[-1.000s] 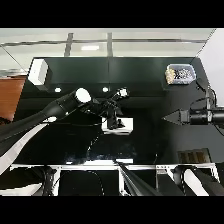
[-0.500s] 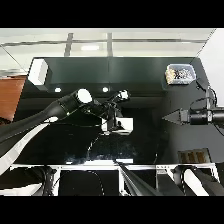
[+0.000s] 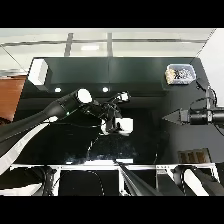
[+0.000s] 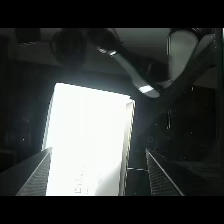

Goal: Fold the box and place the chain.

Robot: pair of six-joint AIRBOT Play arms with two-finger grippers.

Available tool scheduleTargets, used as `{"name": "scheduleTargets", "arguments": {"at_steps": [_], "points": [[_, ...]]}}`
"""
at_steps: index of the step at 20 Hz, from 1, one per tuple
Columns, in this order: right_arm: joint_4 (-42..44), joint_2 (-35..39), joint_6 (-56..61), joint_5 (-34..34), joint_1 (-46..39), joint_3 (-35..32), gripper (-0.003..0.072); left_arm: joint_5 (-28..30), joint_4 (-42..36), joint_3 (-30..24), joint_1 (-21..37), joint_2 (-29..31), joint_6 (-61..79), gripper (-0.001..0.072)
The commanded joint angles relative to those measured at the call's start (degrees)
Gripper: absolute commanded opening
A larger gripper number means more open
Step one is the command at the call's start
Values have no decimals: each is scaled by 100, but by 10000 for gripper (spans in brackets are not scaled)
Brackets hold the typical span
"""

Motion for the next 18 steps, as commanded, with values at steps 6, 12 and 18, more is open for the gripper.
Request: {"name": "scheduleTargets", "arguments": {"at_steps": [6, 12, 18], "points": [[-39, 2, 0, 2, -4, 0, 10, -61, 37, 175, 125, 24, 2, 713], [-76, 2, 0, 0, -4, 0, 10, -120, 398, 179, 142, 7, -4, 713], [-76, 2, 0, -2, -4, 0, 10, -166, 442, 179, 127, -68, -24, 713]]}}
